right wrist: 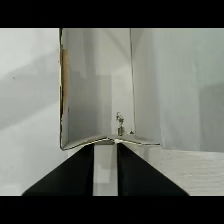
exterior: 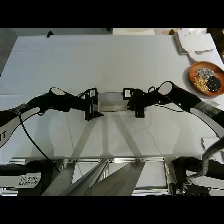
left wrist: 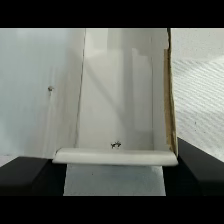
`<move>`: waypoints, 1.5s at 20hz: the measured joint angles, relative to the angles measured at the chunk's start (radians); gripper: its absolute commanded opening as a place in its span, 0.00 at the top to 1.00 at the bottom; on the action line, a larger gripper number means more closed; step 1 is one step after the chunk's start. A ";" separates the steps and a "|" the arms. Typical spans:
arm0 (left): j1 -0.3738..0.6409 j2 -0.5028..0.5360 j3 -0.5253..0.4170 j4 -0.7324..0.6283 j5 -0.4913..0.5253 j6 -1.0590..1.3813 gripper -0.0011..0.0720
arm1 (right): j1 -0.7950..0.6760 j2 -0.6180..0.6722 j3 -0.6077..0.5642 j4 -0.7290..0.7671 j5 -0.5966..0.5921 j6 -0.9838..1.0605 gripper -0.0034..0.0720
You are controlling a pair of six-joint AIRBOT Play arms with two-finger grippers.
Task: Fold the box and place the chain.
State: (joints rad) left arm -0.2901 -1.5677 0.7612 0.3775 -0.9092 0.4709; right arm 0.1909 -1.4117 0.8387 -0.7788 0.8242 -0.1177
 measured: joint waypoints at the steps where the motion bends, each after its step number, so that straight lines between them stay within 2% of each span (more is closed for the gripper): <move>1: 0.000 0.000 0.000 0.000 0.000 0.000 0.55 | 0.000 0.000 0.000 0.007 0.000 0.000 0.82; 3: 0.000 0.000 0.000 0.000 0.000 0.000 0.55 | 0.000 0.000 0.000 0.024 -0.001 0.000 0.79; 5: 0.000 0.000 0.000 0.000 0.000 0.000 0.55 | 0.000 0.000 0.000 0.043 -0.002 0.000 0.61; 6: 0.000 0.000 0.000 0.000 0.000 0.000 0.55 | 0.000 0.000 0.000 0.052 -0.003 0.000 0.55; 9: 0.000 0.000 0.000 0.000 0.000 0.000 0.55 | 0.000 0.000 0.000 0.069 -0.003 0.000 0.50; 10: 0.000 0.000 0.000 0.000 0.000 0.000 0.55 | 0.000 0.000 0.000 0.072 -0.003 0.000 0.51; 11: 0.000 0.000 0.000 0.000 0.000 0.000 0.55 | 0.000 0.000 0.000 0.075 -0.002 0.001 0.61; 12: 0.000 0.000 0.000 0.000 0.000 0.000 0.55 | 0.000 0.000 0.000 0.076 -0.003 0.001 0.85; 13: 0.000 0.000 0.000 0.000 0.000 0.000 0.55 | 0.000 0.000 0.000 0.080 -0.002 0.005 0.93; 18: 0.000 0.000 0.000 0.000 0.000 0.000 0.55 | 0.000 0.007 0.000 0.071 0.030 0.029 0.93; 22: 0.000 0.000 0.000 0.000 0.000 0.000 0.55 | 0.000 0.064 0.000 0.016 0.045 0.116 0.93; 27: 0.000 0.000 0.000 0.000 0.000 0.000 0.55 | -0.006 0.219 0.000 -0.056 0.061 0.298 0.93; 30: 0.000 0.000 0.000 0.000 0.000 0.000 0.55 | -0.059 0.336 0.000 -0.077 0.063 0.457 0.93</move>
State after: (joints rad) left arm -0.2901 -1.5677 0.7612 0.3771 -0.9092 0.4706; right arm 0.1318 -1.0756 0.8383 -0.8555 0.8867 0.3393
